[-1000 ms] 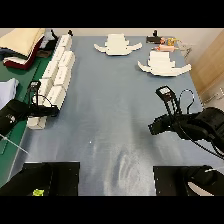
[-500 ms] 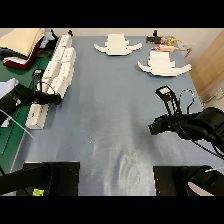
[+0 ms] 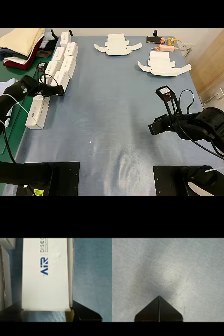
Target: Fold the box.
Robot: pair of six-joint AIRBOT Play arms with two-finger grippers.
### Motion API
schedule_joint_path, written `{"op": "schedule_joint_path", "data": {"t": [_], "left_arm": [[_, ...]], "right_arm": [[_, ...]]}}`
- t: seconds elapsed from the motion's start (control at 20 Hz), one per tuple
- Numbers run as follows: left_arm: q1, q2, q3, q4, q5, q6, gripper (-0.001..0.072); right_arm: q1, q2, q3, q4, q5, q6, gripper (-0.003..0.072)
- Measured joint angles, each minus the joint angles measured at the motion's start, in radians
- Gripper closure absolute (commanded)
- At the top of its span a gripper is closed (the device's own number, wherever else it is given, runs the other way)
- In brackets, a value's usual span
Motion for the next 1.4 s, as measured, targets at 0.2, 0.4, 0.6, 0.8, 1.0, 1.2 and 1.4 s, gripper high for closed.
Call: {"op": "schedule_joint_path", "data": {"t": [0.2, 0.4, 0.6, 0.8, 1.0, 1.2, 1.4], "left_arm": [[0.000, -0.054, 0.025, 0.000, 0.009, 0.001, 0.0243], [0.000, -0.083, 0.033, 0.001, 0.018, 0.013, 0.0243], [0.000, -0.091, 0.034, 0.001, 0.022, 0.019, 0.0243], [0.000, -0.095, 0.034, 0.001, 0.024, 0.021, 0.0243], [-0.001, -0.096, 0.034, 0.000, 0.027, 0.020, 0.0023], [0.000, -0.096, 0.034, 0.000, 0.024, 0.019, 0.0007], [0.000, -0.085, 0.035, 0.000, -0.008, 0.020, 0.0007]], "right_arm": [[0.000, 0.000, 0.000, 0.000, 0.000, 0.000, 0.0682], [0.000, 0.000, 0.000, 0.000, 0.000, 0.000, 0.0682], [0.000, 0.000, 0.000, 0.000, 0.000, 0.000, 0.0682], [0.000, 0.000, 0.000, 0.000, 0.000, 0.000, 0.0682], [0.000, 0.000, 0.000, 0.000, 0.000, 0.000, 0.0682], [0.000, 0.000, 0.000, 0.000, 0.000, 0.000, 0.0682], [0.000, 0.000, 0.000, 0.000, 0.000, 0.000, 0.0682]]}}
